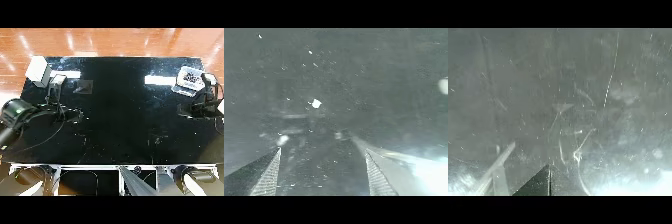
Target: Fold the box and place the chain.
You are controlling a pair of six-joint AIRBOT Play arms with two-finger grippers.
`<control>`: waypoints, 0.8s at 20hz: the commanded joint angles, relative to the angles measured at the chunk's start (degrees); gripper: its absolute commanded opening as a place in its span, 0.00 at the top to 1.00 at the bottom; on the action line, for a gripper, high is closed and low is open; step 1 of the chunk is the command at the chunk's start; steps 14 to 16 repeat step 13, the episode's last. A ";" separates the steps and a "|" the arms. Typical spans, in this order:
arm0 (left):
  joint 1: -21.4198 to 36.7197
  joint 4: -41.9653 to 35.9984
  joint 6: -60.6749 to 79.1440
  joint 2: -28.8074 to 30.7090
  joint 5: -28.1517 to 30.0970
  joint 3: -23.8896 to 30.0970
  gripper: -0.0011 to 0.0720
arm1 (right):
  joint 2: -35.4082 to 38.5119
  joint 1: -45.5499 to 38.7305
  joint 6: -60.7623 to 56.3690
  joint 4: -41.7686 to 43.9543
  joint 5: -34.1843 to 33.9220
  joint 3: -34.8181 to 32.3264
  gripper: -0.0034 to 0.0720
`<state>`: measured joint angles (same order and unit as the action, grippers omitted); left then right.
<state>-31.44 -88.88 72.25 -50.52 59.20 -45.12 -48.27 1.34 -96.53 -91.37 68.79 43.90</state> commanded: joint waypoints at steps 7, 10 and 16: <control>-2.78 7.02 -4.94 -4.22 -1.20 -5.66 0.14 | 0.02 -0.15 -0.35 0.74 -0.37 -2.60 0.92; -2.78 7.02 -4.94 -4.39 -1.40 -5.66 0.14 | 0.02 -0.15 -0.35 0.74 -0.39 -2.60 0.92; -2.78 7.02 -4.94 -4.46 -1.40 -5.66 0.14 | 0.02 -0.15 -0.35 0.74 -0.42 -2.60 0.92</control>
